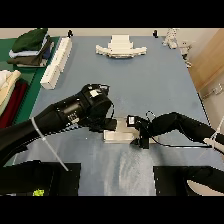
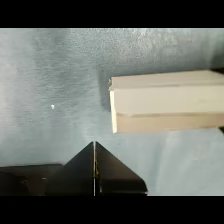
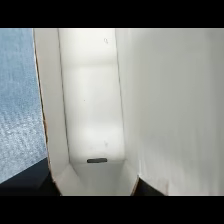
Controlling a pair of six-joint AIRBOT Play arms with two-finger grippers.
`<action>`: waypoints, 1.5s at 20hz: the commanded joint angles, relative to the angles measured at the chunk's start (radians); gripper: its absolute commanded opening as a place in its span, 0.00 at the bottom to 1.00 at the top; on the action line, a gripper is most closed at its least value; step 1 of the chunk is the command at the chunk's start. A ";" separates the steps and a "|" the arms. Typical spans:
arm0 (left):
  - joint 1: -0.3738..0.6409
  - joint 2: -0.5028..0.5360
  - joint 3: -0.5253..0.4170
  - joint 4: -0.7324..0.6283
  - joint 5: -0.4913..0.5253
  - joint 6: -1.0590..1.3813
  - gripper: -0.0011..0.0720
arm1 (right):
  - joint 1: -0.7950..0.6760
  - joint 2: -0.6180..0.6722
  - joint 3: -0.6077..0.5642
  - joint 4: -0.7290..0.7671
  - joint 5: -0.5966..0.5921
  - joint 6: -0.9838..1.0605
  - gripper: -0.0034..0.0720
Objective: Fold the box.
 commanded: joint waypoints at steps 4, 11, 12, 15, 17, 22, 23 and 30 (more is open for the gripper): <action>0.000 0.044 0.010 0.010 0.031 0.279 0.03 | 0.000 0.000 0.001 0.000 0.000 0.000 0.71; 0.053 0.196 -0.143 -0.018 0.209 0.716 0.03 | 0.000 0.000 0.001 0.000 0.000 0.000 0.71; 0.092 0.247 -0.200 -0.050 0.250 0.829 0.03 | 0.000 0.000 0.001 0.000 0.000 0.000 0.71; 0.257 0.383 -0.378 -0.262 0.330 1.336 0.03 | 0.000 0.000 0.001 0.000 0.000 0.000 0.71; 0.381 0.426 -0.474 -0.406 0.379 1.623 0.84 | 0.000 0.000 0.001 0.000 0.000 0.000 0.71; 0.591 0.404 -0.631 -0.733 0.495 2.121 0.98 | 0.000 0.000 0.001 0.000 0.000 0.000 0.71; 0.605 0.385 -0.652 -0.790 0.499 2.220 0.98 | 0.000 0.000 0.001 0.000 0.000 0.000 0.71; 0.610 0.193 -0.734 -1.067 0.641 2.679 0.98 | 0.000 0.000 0.001 0.000 0.000 0.000 0.71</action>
